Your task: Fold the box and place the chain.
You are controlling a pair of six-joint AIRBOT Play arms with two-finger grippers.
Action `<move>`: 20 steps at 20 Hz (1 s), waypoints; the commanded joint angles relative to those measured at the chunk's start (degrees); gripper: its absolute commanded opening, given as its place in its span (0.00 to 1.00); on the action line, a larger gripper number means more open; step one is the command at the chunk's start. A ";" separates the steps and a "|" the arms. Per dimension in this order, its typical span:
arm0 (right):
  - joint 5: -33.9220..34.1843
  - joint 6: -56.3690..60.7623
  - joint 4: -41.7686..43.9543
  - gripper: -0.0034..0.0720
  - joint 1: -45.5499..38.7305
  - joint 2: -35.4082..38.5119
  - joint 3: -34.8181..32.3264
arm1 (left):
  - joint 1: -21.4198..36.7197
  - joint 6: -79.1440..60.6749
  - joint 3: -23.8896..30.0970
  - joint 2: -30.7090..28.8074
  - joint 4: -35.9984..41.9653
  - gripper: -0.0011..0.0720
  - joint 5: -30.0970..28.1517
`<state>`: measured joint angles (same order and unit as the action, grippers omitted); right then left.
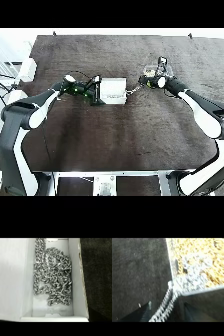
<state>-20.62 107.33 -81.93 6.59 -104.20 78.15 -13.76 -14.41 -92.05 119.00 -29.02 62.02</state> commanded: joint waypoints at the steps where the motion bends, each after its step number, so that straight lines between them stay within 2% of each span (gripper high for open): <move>1: 0.68 0.04 2.03 0.50 0.07 -4.33 4.15 | -0.02 0.00 -0.02 0.00 0.00 0.55 0.00; 2: 1.25 0.00 1.97 0.37 0.07 -4.68 4.26 | -0.02 0.00 -0.02 0.00 0.00 0.55 0.00; 3: 1.77 -0.02 1.44 0.09 0.07 -4.68 4.26 | -0.02 0.00 -0.02 0.00 0.00 0.55 0.00; 4: 1.73 0.04 1.44 0.06 0.07 -4.55 4.26 | -0.02 0.00 -0.02 0.00 0.00 0.55 0.02; 5: 1.05 0.04 1.40 0.06 0.07 -4.00 4.26 | -0.02 0.00 -0.02 0.00 0.00 0.55 0.13; 7: -5.14 -0.02 0.81 0.06 0.55 -0.37 4.24 | -0.02 0.00 -0.02 0.00 0.00 0.55 0.13; 10: -9.20 0.02 -6.93 0.06 3.17 8.83 4.20 | -0.02 0.00 -0.02 0.00 0.00 0.55 0.13; 15: -17.57 0.00 -15.06 0.06 8.57 24.61 4.17 | -0.02 0.00 -0.02 0.00 0.00 0.55 0.13; 20: -21.49 0.00 -18.23 0.06 15.06 32.26 4.00 | -0.02 0.00 -0.02 0.00 0.00 0.55 0.15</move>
<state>-39.05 107.31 -97.36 18.17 -76.40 82.26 -13.76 -14.41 -92.05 119.00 -28.99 62.13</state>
